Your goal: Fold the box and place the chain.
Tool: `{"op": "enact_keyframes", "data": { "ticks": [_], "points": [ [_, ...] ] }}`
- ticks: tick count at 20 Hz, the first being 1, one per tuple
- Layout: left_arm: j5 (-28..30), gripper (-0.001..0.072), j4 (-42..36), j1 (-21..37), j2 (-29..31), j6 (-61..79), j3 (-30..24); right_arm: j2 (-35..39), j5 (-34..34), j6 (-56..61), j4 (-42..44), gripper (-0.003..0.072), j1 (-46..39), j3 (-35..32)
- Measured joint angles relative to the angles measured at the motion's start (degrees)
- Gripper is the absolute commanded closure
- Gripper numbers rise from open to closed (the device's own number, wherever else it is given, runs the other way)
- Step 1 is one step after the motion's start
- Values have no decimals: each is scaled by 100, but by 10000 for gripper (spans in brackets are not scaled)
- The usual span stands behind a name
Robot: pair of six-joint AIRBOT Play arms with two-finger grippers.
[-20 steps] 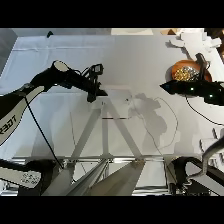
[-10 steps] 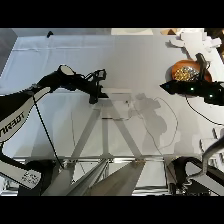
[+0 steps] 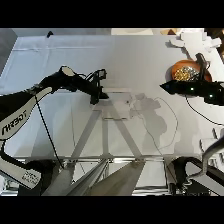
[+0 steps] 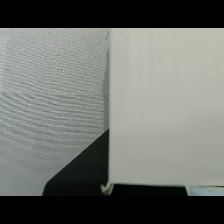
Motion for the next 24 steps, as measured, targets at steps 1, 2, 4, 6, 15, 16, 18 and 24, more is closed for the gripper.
{"op": "enact_keyframes", "data": {
  "ticks": [1, 2, 4, 6, 15, 16, 18, 24],
  "points": [
    [-4, 705, 4, 0, -2, -13, 0, 0, -4, 0, 0, 222, 0, 0],
    [-9, 706, 7, 0, 2, -15, 0, 0, -4, 0, 0, 222, 0, 0],
    [-11, 706, 44, -2, 33, -11, -2, 0, -7, 0, 2, 222, 0, 0],
    [-37, 706, 111, 4, 92, 9, -7, 0, -9, 0, 2, 222, 0, 0],
    [-168, 705, 142, 9, 168, 382, -9, 0, -17, 0, 2, 222, 0, 0],
    [-170, 705, 142, 9, 168, 398, -9, 0, -20, -2, 2, 222, 0, 0],
    [-173, 705, 146, 9, 162, 415, -9, 0, -20, 0, 2, 222, 0, 0],
    [-201, 703, 103, 11, 55, 352, -7, 0, -20, -2, 0, 222, 0, 0]
  ]
}}
